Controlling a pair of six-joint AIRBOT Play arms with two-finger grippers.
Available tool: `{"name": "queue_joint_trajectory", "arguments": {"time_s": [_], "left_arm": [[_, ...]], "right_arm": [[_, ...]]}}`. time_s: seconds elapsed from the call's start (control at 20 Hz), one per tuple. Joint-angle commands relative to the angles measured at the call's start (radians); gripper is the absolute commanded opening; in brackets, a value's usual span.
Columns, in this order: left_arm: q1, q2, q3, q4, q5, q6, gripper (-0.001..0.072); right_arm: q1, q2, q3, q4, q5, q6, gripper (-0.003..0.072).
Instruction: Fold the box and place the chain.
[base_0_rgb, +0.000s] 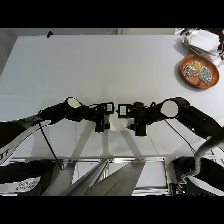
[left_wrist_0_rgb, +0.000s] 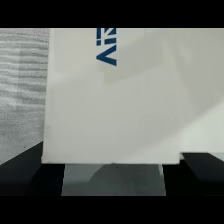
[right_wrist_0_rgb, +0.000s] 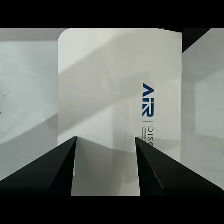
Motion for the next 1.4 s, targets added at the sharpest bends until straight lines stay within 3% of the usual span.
{"name": "queue_joint_trajectory", "arguments": {"time_s": [0.0,0.45,0.55,0.95,1.05,1.25,1.35], "left_arm": [[0.000,0.001,0.000,0.000,0.000,0.000,0.0210],[0.000,0.001,0.000,0.000,0.000,0.000,0.0210],[0.000,0.001,0.000,0.000,0.000,0.000,0.0210],[0.000,0.001,0.000,0.000,0.000,0.000,0.0210],[0.000,0.001,0.000,0.000,0.000,0.000,0.0210],[0.000,0.001,0.000,0.000,0.000,0.000,0.0210],[0.000,0.001,0.000,0.000,0.000,0.000,0.0210]], "right_arm": [[0.001,-0.011,0.000,0.002,0.000,-0.002,0.0389],[0.001,-0.011,0.000,0.002,0.006,0.002,0.0425],[0.001,-0.011,0.000,0.001,0.005,0.002,0.0535],[0.001,-0.011,0.000,-0.063,-0.011,0.055,0.0502],[0.008,-0.011,0.000,-0.067,-0.031,0.055,0.0458],[0.068,-0.011,0.000,-0.085,-0.092,0.055,0.0457],[0.080,-0.010,0.000,-0.097,-0.113,0.073,0.0399]]}}
